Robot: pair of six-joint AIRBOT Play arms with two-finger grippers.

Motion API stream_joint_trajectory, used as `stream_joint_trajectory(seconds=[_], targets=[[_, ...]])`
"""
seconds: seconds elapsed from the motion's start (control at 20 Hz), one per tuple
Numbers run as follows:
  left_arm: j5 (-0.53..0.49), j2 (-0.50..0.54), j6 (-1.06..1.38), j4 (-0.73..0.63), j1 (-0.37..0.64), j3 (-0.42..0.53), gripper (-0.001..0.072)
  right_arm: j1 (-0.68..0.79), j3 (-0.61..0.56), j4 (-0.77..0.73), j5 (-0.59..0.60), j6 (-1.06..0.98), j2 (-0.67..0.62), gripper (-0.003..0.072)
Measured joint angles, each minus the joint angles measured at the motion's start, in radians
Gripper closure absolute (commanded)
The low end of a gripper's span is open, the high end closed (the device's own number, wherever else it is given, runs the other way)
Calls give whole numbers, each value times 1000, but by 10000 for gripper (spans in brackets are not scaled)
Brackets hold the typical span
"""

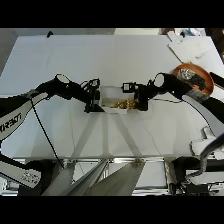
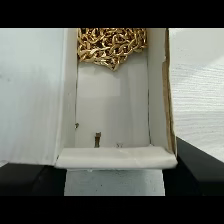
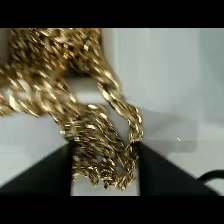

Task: Fold the box and place the chain.

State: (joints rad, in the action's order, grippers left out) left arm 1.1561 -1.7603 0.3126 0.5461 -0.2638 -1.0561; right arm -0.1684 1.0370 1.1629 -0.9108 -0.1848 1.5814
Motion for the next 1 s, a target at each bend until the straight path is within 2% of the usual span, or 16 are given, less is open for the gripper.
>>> stream_joint_trajectory(seconds=[0.05,0.1,0.5,0.8,1.0], targets=[[0,0,0,0,0,0,313,-2,0,1,-5,-8,2,662],[0,0,0,0,0,0,313,-4,0,6,-4,-27,4,674],[0,0,0,0,0,0,313,-6,-3,86,-27,-206,-31,676],[0,0,0,0,0,0,313,-6,-2,48,-34,-293,-151,676],[0,0,0,0,0,0,313,-8,-2,-51,-36,-313,-230,676]])
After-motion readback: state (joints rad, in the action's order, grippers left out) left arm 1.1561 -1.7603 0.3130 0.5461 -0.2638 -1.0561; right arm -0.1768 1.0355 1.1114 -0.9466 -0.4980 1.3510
